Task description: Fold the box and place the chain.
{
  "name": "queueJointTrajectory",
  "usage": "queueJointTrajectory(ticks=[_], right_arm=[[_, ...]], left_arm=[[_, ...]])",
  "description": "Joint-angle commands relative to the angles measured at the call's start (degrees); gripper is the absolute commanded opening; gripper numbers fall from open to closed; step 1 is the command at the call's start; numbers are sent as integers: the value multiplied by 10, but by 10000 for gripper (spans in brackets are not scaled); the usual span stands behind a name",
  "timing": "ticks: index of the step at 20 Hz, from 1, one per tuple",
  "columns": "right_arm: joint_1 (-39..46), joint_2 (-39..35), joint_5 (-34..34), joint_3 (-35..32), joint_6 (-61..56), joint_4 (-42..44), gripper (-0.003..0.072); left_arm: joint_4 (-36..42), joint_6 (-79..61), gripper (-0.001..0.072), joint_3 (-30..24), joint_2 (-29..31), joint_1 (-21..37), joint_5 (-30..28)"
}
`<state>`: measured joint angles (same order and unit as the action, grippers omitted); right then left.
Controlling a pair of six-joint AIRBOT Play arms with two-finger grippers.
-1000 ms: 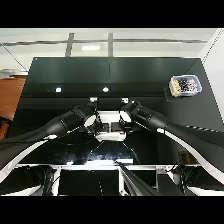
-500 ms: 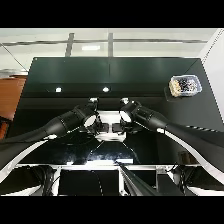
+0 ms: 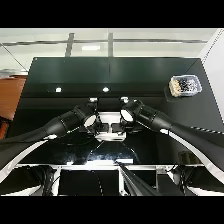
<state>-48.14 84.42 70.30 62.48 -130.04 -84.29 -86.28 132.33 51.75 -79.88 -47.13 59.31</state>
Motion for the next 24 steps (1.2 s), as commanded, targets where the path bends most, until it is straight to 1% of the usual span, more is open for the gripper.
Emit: queueJointTrajectory(ticks=[1, 2, 3, 4, 6, 12, 13, 14, 17, 18, 19, 20, 24], right_arm=[[-2, -1, 1, 0, -9, -3, 427], [-2, 3, 1, 0, -14, -3, 392], [-2, 8, 0, 0, -17, -4, 328], [-2, 13, 0, 0, -26, -4, 328], [-2, 23, -2, 0, -37, -7, 303], [-2, 27, 5, 0, -53, -5, 301], [-2, 27, 4, 0, -54, -3, 283], [-2, 27, 4, 0, -54, -4, 191], [-2, 29, 0, 0, -55, -3, 180], [-2, 31, 0, 0, -55, -2, 69], [-2, 31, 0, 0, -55, -2, 58], [-2, 31, 0, 0, -55, -2, 28], [-2, 31, 0, 0, -54, -2, 27]], left_arm=[[0, -1, 31, 0, 0, 0, -1], [0, -1, 31, 0, 0, 0, -1], [0, -1, 31, 0, 0, 0, -1], [0, -1, 31, 0, 0, 0, -1], [0, -1, 31, 0, 0, 0, -1], [3, -1, 31, 0, 0, 0, -1], [3, -1, 31, 0, 0, 0, -1], [3, -1, 31, 0, 0, 0, -1], [3, -1, 31, 0, 0, 0, -1], [3, -1, 31, 0, 0, 0, -1], [4, -1, 31, 0, 0, 0, 0], [4, -1, 31, 0, 0, 0, -1], [4, -1, 31, 0, 0, 0, -1]])
